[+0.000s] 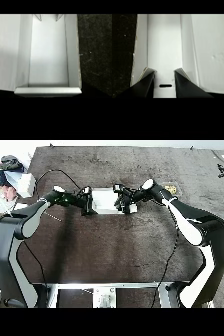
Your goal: Fold the box and place the chain.
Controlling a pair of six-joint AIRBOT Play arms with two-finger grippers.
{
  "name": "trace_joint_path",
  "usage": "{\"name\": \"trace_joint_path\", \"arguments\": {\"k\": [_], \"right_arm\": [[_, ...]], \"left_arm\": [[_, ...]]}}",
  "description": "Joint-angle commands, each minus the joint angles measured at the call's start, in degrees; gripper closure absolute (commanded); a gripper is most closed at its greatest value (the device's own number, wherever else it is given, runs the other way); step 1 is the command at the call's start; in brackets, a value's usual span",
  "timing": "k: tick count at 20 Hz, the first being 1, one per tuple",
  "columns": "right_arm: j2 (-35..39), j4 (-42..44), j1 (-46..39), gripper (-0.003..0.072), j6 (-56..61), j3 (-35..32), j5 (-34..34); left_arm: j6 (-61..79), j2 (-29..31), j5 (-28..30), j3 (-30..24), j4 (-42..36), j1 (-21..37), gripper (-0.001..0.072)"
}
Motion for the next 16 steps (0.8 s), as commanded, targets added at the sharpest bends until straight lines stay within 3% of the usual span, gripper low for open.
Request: {"name": "trace_joint_path", "arguments": {"k": [1, 5, 6, 7, 8, 9, 10, 12, 13, 14, 15, 16], "right_arm": [[-0.04, 0.48, 0.07, 0.0411, -2.05, -0.02, 0.57], [-0.04, 0.48, 0.07, 0.0397, -2.21, -0.02, 0.7], [-0.04, 0.46, 0.07, 0.0202, -2.19, -0.02, 0.74], [-0.04, 0.44, 0.07, 0.015, -2.21, -0.02, 0.92], [-0.04, 0.44, 0.07, 0.0147, -2.19, -0.02, 1.14], [-0.04, 0.42, 0.07, 0.0002, -2.19, -0.02, 1.14], [-0.04, 0.42, 0.02, -0.0025, -2.16, -0.02, 1.14], [-0.04, 0.37, -0.02, -0.0023, -2.16, -0.02, 1.11], [-0.04, 0.17, -0.07, 0.0048, -2.14, -0.02, 1.11], [0.0, -0.02, -0.13, 0.0221, -1.62, 0.0, 1.18], [0.02, -0.2, -0.35, 0.0291, -0.57, 0.04, 1.16], [0.04, -0.26, -0.72, 0.0411, 1.2, 0.15, 1.14]], "left_arm": [[-0.02, 0.04, 0.04, 0.04, 0.0, -0.04, 0.0386], [-0.02, 0.04, 0.04, 0.04, 0.0, -0.04, 0.0386], [-0.02, 0.04, 0.04, 0.04, 0.0, -0.04, 0.0386], [-0.02, 0.04, 0.04, 0.04, 0.0, -0.02, 0.0386], [-0.02, 0.04, 0.04, 0.04, 0.0, -0.04, 0.0386], [-0.02, 0.04, 0.04, 0.04, 0.0, -0.04, 0.0386], [-0.02, 0.04, 0.04, 0.04, 0.02, -0.02, 0.0386], [-0.02, 0.04, 0.04, 0.04, 0.0, -0.04, 0.0386], [-0.02, 0.04, 0.02, 0.04, 0.0, -0.04, 0.0386], [-0.02, 0.04, 0.04, 0.04, 0.0, -0.04, 0.0386], [-0.02, 0.04, 0.04, 0.04, 0.0, -0.02, 0.0386], [-0.02, 0.04, 0.04, 0.04, 0.0, -0.04, 0.0386]]}}
